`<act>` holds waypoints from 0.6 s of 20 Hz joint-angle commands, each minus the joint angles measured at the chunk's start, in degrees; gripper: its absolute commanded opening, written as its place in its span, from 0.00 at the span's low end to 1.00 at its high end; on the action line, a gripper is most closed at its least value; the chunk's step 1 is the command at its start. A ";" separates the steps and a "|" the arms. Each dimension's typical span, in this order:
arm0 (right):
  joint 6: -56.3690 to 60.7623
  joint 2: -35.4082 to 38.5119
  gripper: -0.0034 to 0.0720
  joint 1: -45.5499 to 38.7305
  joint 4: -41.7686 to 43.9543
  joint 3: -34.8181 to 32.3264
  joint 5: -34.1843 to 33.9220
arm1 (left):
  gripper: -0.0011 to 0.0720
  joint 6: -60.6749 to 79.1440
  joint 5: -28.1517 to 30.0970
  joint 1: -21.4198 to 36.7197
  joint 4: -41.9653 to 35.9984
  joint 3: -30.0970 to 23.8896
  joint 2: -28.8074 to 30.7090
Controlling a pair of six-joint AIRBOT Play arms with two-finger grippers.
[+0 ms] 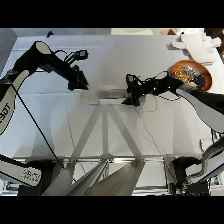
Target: Fold the box and place the chain.
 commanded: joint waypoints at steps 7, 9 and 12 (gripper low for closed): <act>0.00 -0.02 0.65 0.04 0.02 0.07 0.00 | 0.29 -12.57 -0.04 -10.40 -2.12 -3.69 -0.15; 0.00 -0.02 0.65 0.04 0.02 0.07 0.00 | 0.03 -12.31 3.45 -12.22 -3.37 -3.67 -0.76; 0.00 -0.02 0.65 0.04 0.02 0.07 -0.02 | 0.03 -13.25 6.14 -11.85 -4.26 -3.67 -0.76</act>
